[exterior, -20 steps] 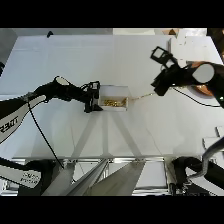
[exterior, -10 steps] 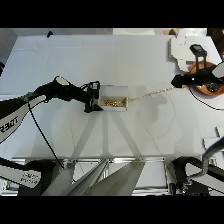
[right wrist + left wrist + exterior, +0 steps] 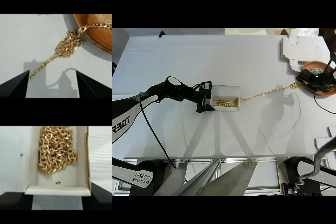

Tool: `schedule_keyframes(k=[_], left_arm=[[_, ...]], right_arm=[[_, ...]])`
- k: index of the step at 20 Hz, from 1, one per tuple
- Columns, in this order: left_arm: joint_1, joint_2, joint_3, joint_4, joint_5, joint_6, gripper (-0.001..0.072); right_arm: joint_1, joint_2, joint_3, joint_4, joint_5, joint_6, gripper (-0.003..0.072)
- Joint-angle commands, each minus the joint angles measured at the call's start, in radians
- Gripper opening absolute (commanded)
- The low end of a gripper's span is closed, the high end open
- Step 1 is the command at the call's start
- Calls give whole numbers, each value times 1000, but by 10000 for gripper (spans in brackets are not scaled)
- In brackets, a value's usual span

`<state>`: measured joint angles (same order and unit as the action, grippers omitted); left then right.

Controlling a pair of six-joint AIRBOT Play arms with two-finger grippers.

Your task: Fold the box and place the chain.

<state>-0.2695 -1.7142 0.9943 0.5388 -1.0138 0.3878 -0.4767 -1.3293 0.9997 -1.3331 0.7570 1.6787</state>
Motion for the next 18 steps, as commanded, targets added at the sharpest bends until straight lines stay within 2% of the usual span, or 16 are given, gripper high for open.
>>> schedule_keyframes(k=[1,9,13,15,16,17,18], left_arm=[[0,0,0,0,0,0,337],[0,0,0,0,0,0,337],[0,0,0,0,0,0,337],[0,0,0,0,0,0,337],[0,0,0,0,0,0,337],[0,0,0,0,0,0,337],[0,0,0,0,0,0,337]], right_arm=[[-10,-60,0,-6,-3,83,638],[-8,-171,0,-7,-119,82,625],[46,-217,1,-71,-172,78,601],[87,-237,1,-115,-214,79,539],[101,-247,1,-122,-223,81,472],[111,-257,1,-130,-222,104,381],[114,-263,1,-135,-219,126,256]])
